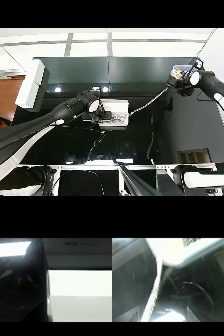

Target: Fold the box and place the chain.

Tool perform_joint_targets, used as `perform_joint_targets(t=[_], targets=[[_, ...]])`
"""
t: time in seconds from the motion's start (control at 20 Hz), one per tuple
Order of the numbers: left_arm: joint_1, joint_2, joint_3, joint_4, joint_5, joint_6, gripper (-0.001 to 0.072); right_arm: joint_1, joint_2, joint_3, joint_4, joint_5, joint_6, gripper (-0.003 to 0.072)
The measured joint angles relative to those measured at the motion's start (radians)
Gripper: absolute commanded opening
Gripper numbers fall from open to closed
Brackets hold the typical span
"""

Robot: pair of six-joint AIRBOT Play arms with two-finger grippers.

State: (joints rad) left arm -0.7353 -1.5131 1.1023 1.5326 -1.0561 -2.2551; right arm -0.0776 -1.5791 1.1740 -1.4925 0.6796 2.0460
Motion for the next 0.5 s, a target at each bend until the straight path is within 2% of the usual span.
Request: perform_joint_targets(t=[0.05, 0.1, 0.15, 0.35, 0.5], targets=[[0.000, 0.000, 0.000, 0.000, 0.001, 0.000, 0.0028, -0.007, -0.042, 0.039, 0.010, -0.010, 0.005, 0.0557], [0.000, 0.000, 0.000, 0.000, 0.000, 0.000, 0.0028, -0.014, -0.081, 0.076, 0.028, -0.009, 0.006, 0.0233], [0.000, 0.000, 0.000, 0.000, 0.000, 0.000, 0.0027, -0.018, -0.111, 0.108, 0.048, -0.010, 0.005, 0.0011], [0.000, 0.000, 0.000, 0.000, 0.000, 0.000, 0.0028, -0.027, -0.144, 0.166, 0.087, 0.063, -0.041, 0.0015], [0.000, 0.000, 0.000, 0.000, 0.000, 0.000, 0.0028, -0.015, -0.049, 0.179, 0.097, 0.191, -0.191, 0.0016]])
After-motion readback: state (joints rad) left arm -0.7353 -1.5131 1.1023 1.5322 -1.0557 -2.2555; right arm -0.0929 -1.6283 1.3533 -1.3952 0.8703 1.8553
